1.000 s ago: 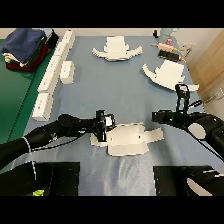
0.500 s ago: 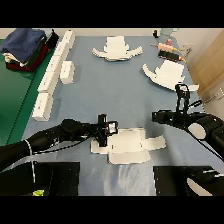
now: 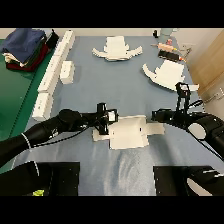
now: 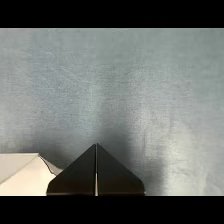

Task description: Fold the box.

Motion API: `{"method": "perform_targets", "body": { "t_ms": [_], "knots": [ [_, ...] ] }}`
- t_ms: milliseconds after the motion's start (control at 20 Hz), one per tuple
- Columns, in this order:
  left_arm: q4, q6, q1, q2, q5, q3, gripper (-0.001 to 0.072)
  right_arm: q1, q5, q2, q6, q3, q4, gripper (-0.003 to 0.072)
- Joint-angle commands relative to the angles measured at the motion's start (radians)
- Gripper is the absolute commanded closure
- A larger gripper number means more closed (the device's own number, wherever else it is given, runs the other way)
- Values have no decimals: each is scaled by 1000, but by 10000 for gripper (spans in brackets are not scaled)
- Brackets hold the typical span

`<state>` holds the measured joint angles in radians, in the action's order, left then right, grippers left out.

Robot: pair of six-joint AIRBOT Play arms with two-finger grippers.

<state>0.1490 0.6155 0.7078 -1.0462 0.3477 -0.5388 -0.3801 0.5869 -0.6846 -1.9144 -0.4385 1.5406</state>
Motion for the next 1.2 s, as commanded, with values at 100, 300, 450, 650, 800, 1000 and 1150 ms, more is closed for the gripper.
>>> {"method": "perform_targets", "body": {
  "t_ms": [100,300,450,650,800,1000,1150],
  "knots": [
    [15,-1,-10,1,51,-11,697,0,-24,0,-1,-1,0,683],
    [8,6,67,1,-56,56,698,0,-24,0,-1,-1,0,683],
    [5,6,107,0,-106,95,699,0,-24,0,-1,-1,0,683],
    [3,-4,142,0,-139,112,698,0,-24,0,-1,-1,0,683],
    [2,-7,161,9,-138,112,698,0,-24,1,-1,-1,0,683],
    [-19,-6,162,50,-160,98,694,0,-25,0,-1,-1,0,683],
    [-17,-53,122,55,-144,59,694,0,-33,0,-1,-1,0,683]
  ]
}}
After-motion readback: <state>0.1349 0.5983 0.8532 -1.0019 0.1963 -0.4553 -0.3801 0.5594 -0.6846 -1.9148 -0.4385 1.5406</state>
